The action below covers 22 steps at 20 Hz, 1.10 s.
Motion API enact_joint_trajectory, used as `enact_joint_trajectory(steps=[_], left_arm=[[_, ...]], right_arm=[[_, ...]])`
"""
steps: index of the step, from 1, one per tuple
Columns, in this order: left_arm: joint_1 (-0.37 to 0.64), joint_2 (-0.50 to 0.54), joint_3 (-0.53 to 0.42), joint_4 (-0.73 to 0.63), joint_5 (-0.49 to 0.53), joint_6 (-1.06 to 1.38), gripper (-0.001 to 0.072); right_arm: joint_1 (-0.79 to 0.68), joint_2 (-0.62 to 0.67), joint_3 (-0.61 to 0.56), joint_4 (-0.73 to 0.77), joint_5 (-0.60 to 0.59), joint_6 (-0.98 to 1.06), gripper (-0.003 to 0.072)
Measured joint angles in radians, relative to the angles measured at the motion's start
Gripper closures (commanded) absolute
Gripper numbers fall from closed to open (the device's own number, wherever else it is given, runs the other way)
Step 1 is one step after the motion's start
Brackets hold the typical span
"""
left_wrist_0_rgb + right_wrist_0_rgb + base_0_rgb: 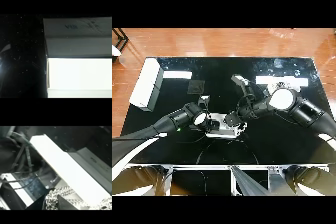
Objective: Fold the box and place the chain.
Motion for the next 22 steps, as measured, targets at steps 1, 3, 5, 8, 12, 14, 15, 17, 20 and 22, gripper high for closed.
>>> enact_joint_trajectory(steps=[1, 3, 5, 8, 12, 14, 15, 17, 20, 22], left_arm=[[0.000, 0.000, 0.000, 0.000, 0.000, 0.000, 0.0683], [0.000, 0.000, 0.000, 0.000, 0.000, 0.000, 0.0683], [0.000, 0.000, 0.000, 0.000, 0.000, 0.000, 0.0683], [0.000, 0.000, 0.000, 0.000, 0.000, 0.000, 0.0683], [0.000, 0.000, 0.000, 0.000, 0.000, 0.000, 0.0683], [0.000, 0.000, 0.000, 0.000, 0.000, 0.000, 0.0683], [0.000, 0.000, 0.000, 0.000, 0.000, 0.000, 0.0683], [0.000, 0.000, 0.000, 0.000, 0.000, 0.000, 0.0683], [0.000, 0.000, 0.000, 0.000, 0.000, 0.000, 0.0683], [0.000, 0.000, 0.000, 0.000, 0.000, 0.000, 0.0683]], right_arm=[[0.000, -0.003, -0.009, 0.000, -0.010, 0.000, 0.0302], [-0.005, -0.006, -0.020, 0.000, -0.017, 0.000, -0.0005], [-0.029, -0.005, -0.026, 0.000, 0.008, -0.008, -0.0006], [-0.113, 0.027, -0.030, -0.004, 0.101, -0.063, -0.0006], [-0.281, 0.097, -0.043, -0.076, 0.204, -0.183, -0.0006], [-0.342, 0.114, -0.084, -0.124, 0.209, -0.288, -0.0006], [-0.360, 0.119, -0.118, -0.136, 0.192, -0.359, -0.0007], [-0.369, 0.123, -0.198, -0.145, 0.125, -0.514, -0.0007], [-0.329, 0.105, -0.296, -0.118, 0.018, -0.743, -0.0007], [-0.283, 0.077, -0.335, -0.104, -0.040, -0.869, -0.0007]])
